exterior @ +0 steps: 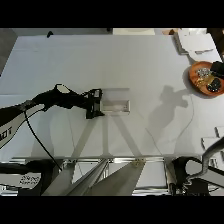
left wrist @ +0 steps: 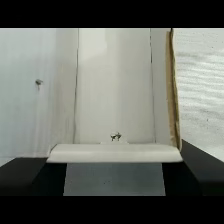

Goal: Fold the box and place the chain.

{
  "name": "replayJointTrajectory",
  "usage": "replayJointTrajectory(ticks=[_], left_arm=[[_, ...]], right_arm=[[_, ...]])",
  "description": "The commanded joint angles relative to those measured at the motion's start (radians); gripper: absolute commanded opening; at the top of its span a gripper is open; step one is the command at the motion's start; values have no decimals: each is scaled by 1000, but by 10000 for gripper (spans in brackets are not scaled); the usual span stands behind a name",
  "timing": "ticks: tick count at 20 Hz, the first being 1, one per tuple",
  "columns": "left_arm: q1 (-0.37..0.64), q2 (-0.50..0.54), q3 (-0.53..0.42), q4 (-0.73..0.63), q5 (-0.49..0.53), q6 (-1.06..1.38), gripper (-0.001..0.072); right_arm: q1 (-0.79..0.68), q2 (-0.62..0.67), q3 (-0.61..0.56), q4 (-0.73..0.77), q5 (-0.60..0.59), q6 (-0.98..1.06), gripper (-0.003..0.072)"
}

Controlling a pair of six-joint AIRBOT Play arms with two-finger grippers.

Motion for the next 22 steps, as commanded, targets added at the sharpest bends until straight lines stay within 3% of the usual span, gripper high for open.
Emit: replayJointTrajectory(ticks=[1,6,9,12,17,22], left_arm=[[1,0,0,0,0,0,212],[1,0,0,0,0,0,212],[1,0,0,0,0,0,212],[1,0,0,0,0,0,212],[1,0,0,0,0,0,212],[1,0,0,0,0,0,212]], right_arm=[[95,156,-72,0,66,-35,4],[272,382,-323,-1,92,-34,4],[388,452,-394,1,117,-29,5],[534,455,-397,14,103,-21,5],[785,425,-397,18,-62,77,7],[917,272,-397,18,-233,79,7]])
